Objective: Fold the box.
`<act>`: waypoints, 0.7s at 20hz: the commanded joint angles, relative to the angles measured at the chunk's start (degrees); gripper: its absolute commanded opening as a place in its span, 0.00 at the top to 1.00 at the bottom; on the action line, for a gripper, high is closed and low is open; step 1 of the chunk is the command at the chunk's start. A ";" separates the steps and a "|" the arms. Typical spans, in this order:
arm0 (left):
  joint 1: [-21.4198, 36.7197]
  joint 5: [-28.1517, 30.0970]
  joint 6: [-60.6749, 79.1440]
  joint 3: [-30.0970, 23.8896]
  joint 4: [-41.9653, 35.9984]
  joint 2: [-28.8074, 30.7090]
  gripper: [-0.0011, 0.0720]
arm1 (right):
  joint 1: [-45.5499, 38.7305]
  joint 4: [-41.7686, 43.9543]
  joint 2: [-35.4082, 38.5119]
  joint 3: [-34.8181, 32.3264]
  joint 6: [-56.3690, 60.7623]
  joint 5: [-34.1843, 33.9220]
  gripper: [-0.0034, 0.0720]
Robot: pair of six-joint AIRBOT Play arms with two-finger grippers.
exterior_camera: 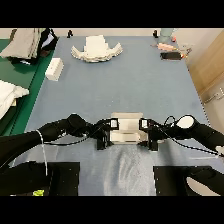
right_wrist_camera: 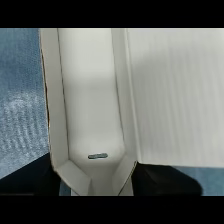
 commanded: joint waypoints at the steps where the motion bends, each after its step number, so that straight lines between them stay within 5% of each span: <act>1: 0.00 0.02 0.00 0.07 0.02 -0.02 0.29 | 0.02 0.00 0.04 0.02 0.00 -0.07 0.23; 7: 0.00 0.02 0.00 0.07 0.02 -0.02 0.29 | -0.02 -1.05 0.04 0.02 0.02 -0.37 0.23; 9: 0.00 0.00 0.00 0.07 0.02 -0.02 0.29 | -0.02 0.59 0.04 0.04 0.17 -0.44 0.00; 14: 0.00 0.02 0.00 0.07 0.02 -0.02 0.29 | -0.04 1.01 0.76 0.57 7.04 0.48 0.00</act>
